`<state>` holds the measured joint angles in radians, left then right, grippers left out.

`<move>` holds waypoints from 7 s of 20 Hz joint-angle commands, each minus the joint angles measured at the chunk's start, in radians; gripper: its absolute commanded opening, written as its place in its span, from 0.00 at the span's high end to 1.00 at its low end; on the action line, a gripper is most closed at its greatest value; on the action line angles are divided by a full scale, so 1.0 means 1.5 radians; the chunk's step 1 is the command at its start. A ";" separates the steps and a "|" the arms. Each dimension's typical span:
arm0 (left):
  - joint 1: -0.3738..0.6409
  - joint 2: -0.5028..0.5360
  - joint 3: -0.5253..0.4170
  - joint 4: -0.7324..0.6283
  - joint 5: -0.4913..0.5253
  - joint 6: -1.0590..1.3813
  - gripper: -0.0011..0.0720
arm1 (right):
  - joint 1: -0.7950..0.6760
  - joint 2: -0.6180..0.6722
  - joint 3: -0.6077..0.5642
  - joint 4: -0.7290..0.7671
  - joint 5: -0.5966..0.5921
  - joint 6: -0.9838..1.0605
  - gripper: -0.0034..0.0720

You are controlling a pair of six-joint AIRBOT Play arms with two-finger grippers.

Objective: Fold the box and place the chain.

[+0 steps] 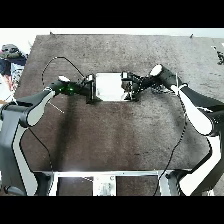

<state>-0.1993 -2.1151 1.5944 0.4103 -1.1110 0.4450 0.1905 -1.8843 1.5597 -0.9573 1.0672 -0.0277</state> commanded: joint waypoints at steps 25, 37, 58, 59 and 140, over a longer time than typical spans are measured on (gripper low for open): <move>0.001 0.000 0.000 0.000 0.000 0.000 0.76 | 0.045 -0.024 -0.001 0.084 -0.081 -0.042 0.62; 0.001 0.000 0.000 0.000 0.000 0.000 0.76 | 0.035 -0.019 0.000 0.079 -0.075 -0.005 0.35; 0.001 0.000 0.000 0.000 0.000 0.000 0.76 | -0.148 0.112 -0.081 0.008 0.014 0.660 0.88; 0.001 0.000 0.000 0.000 0.000 0.000 0.76 | -0.148 0.111 -0.098 0.017 -0.002 0.660 0.94; 0.001 0.000 0.000 0.000 0.000 0.000 0.76 | 0.198 -0.107 0.204 -0.489 0.063 1.308 0.91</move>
<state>-0.1993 -2.1155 1.5944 0.4084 -1.1103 0.4438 0.4858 -2.0434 1.8660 -1.6684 1.1625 1.9228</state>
